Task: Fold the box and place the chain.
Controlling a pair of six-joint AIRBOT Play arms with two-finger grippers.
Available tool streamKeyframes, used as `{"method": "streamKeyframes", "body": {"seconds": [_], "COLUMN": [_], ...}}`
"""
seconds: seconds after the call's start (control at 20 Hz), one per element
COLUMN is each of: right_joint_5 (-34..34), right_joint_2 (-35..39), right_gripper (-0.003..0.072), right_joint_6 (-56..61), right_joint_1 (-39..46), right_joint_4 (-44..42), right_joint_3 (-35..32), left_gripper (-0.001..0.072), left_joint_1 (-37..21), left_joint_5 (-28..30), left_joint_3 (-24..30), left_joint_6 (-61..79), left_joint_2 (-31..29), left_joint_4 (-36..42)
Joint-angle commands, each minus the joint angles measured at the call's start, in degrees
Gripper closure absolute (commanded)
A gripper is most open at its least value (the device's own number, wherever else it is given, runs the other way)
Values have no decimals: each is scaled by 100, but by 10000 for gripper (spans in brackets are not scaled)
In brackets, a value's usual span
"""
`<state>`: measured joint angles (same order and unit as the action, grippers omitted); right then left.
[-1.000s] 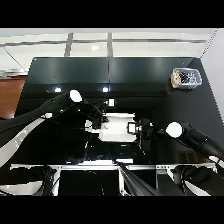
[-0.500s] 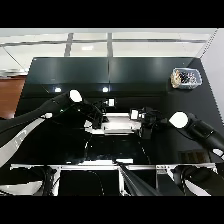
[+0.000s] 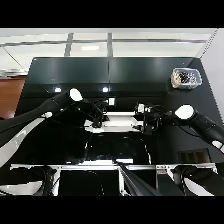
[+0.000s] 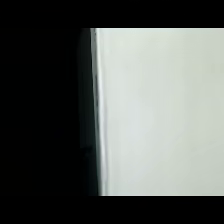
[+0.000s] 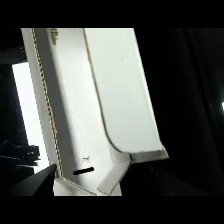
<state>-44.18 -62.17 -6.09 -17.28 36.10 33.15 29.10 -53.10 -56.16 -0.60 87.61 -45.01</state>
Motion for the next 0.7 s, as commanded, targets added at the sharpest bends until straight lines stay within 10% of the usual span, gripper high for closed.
{"method": "streamKeyframes", "body": {"seconds": [0.0, 0.65], "right_joint_5": [-37, -11], "right_joint_2": [-350, -1132], "right_gripper": [-18, -18], "right_joint_6": [-562, -1266], "right_joint_1": [46, -22], "right_joint_4": [-481, -555], "right_joint_3": [4, 4], "left_gripper": [684, 684], "left_joint_1": [7, 81], "left_joint_5": [11, -212], "left_joint_3": [-85, -85], "left_joint_6": [0, 2], "left_joint_2": [-2, 214], "left_joint_4": [-7, -20]}}
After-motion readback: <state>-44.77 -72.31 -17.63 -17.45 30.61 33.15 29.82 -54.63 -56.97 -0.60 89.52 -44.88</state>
